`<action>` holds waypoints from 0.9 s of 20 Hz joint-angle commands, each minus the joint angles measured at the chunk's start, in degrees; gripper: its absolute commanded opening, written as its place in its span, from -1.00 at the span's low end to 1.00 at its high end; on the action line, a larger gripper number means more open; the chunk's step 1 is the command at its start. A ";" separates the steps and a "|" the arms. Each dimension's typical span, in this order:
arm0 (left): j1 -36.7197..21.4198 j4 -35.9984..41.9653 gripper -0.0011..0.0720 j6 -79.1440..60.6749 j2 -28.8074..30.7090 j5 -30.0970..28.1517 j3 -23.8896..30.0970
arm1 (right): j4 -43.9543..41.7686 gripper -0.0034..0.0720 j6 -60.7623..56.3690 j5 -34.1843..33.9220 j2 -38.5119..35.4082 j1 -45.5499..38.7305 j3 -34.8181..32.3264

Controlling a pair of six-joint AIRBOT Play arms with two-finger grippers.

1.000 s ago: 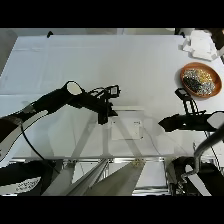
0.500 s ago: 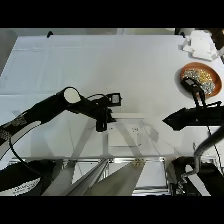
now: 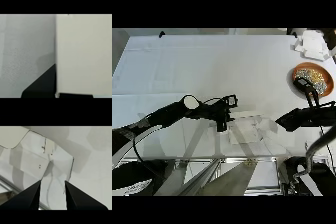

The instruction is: Fold the box and place the chain.

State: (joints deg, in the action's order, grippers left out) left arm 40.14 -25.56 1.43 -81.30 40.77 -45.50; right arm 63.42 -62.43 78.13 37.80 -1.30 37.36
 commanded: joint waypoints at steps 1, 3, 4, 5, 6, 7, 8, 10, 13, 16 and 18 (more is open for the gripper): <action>0.07 -0.70 -0.96 -1.55 -2.03 -0.96 0.11 | 0.00 0.00 -0.02 0.09 -0.07 0.04 0.07; 0.09 -3.26 -0.95 -1.62 -2.03 -2.03 0.11 | -0.02 0.00 -0.02 0.07 -0.07 0.04 0.07; 0.11 -3.96 -0.94 -1.46 -2.03 -2.43 0.11 | -0.04 0.00 -0.04 0.07 -0.07 0.04 0.07; 0.13 -3.58 -0.94 -1.44 -2.01 -2.45 0.11 | -0.04 0.00 -0.02 0.07 -0.07 0.04 0.07; 0.13 -2.67 -0.94 -1.44 -2.01 -2.51 0.11 | -0.04 0.00 -0.02 0.07 -0.07 0.04 0.07; 0.15 -1.84 -0.95 -1.46 -2.01 -2.47 0.11 | -0.04 0.00 -0.02 0.07 -0.07 0.04 0.07; 0.15 -1.68 -0.95 -1.49 -2.01 -2.45 0.11 | -0.04 0.00 -0.04 0.07 -0.07 0.04 0.07; 0.13 -1.73 -0.96 -5.07 -2.01 -2.29 0.09 | -0.04 0.00 -0.02 0.04 -0.07 0.04 0.07; -0.15 -0.61 -0.96 -10.71 -2.01 -0.11 0.07 | -0.04 0.00 -0.04 0.04 -0.07 0.04 0.07; -2.32 -0.70 -0.96 -10.67 -2.03 5.09 0.07 | -0.09 0.00 -0.04 0.02 -0.07 0.04 0.07; -4.68 -0.70 -0.96 -10.62 -2.03 7.43 0.07 | -0.11 0.00 -0.04 -0.17 -0.07 0.04 0.07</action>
